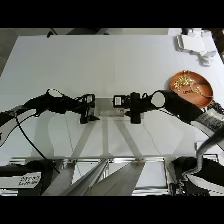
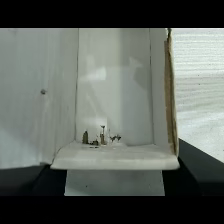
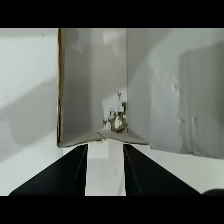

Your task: Fold the box and place the chain.

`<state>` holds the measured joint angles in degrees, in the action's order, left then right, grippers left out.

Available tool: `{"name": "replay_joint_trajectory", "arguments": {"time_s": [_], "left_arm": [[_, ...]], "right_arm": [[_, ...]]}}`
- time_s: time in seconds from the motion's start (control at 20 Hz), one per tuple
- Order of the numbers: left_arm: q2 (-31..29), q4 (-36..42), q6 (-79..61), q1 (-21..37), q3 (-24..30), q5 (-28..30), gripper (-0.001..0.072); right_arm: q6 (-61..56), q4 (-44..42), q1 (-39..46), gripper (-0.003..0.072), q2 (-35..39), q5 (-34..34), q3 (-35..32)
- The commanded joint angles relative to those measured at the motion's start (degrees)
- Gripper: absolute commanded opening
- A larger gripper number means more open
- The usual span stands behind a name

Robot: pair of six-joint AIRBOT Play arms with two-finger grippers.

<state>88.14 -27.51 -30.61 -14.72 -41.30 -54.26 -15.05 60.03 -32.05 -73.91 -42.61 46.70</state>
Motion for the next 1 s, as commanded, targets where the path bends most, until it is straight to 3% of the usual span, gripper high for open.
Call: {"name": "replay_joint_trajectory", "arguments": {"time_s": [0.0, 0.25, 0.3, 0.4, 0.55, 0.65, 0.7, 0.75, 0.95], "left_arm": [[-0.02, 0.00, 0.00, 0.00, 0.04, 0.02, 0.0277], [-0.02, 0.00, 0.00, 0.00, 0.04, 0.02, 0.0277], [-0.02, 0.00, -0.02, 0.00, 0.04, 0.02, 0.0277], [-0.02, 0.00, 0.00, 0.00, 0.04, 0.02, 0.0277], [-0.02, 0.00, -0.02, 0.00, 0.04, 0.02, 0.0277], [-0.02, 0.00, 0.00, 0.00, 0.04, 0.02, 0.0277], [-0.02, 0.00, 0.00, 0.00, 0.04, 0.02, 0.0277], [-0.02, 0.00, 0.00, 0.00, 0.04, 0.02, 0.0277], [-0.02, 0.00, 0.00, 0.00, 0.04, 0.00, 0.0277]], "right_arm": [[0.52, -3.39, -0.15, 0.0217, -0.15, 0.70, -0.02], [0.50, -3.93, -0.13, 0.0220, -1.42, 2.01, -0.02], [0.50, -4.81, -0.15, 0.0249, -1.97, 2.19, -0.02], [0.48, -7.15, -0.15, 0.0397, -3.21, 2.01, -0.02], [0.44, -8.28, -0.13, 0.0411, -3.58, 1.49, -0.02], [-0.20, -7.72, -0.13, 0.0368, -3.02, 1.49, -0.02], [-0.20, -7.50, -0.13, 0.0229, -2.36, 1.33, -0.02], [-0.20, -7.08, -0.13, 0.0013, -1.31, 1.27, -0.02], [-6.64, -1.73, 0.39, 0.0009, 6.45, 1.29, -0.02]]}}
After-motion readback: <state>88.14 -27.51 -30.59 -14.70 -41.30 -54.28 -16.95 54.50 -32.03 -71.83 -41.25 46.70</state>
